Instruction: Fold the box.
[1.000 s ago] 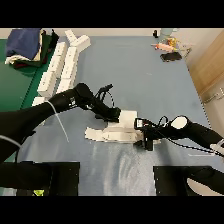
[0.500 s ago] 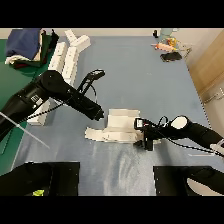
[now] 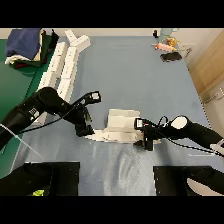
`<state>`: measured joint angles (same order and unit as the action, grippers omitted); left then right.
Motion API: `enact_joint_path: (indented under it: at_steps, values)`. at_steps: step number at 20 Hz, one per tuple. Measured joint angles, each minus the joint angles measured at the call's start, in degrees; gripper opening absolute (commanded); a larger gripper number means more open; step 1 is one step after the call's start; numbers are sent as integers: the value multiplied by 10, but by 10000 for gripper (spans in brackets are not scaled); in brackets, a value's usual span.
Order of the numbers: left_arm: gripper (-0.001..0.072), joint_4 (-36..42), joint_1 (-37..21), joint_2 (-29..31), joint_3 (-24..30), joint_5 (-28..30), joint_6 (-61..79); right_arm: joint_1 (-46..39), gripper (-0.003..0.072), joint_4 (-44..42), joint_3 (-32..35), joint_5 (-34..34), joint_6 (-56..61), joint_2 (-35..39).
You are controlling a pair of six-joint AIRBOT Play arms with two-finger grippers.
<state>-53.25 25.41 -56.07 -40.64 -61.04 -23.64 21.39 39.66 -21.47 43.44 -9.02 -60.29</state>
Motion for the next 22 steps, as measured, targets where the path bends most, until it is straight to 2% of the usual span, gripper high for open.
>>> enact_joint_path:
  at_steps: [5,12,14,15,16,22]
  values:
    - [696,103,4,-14,76,87,212,0,503,0,0,0,0,0]
    - [686,178,37,-67,99,143,341,0,503,0,0,0,0,0]
    - [347,192,44,-78,99,151,356,0,504,0,0,0,0,0]
    - [302,196,47,-83,100,152,362,0,503,0,0,0,0,0]
    - [284,202,50,-86,100,155,366,0,504,0,0,0,0,0]
    - [283,229,64,-93,100,163,378,0,503,0,0,0,0,0]
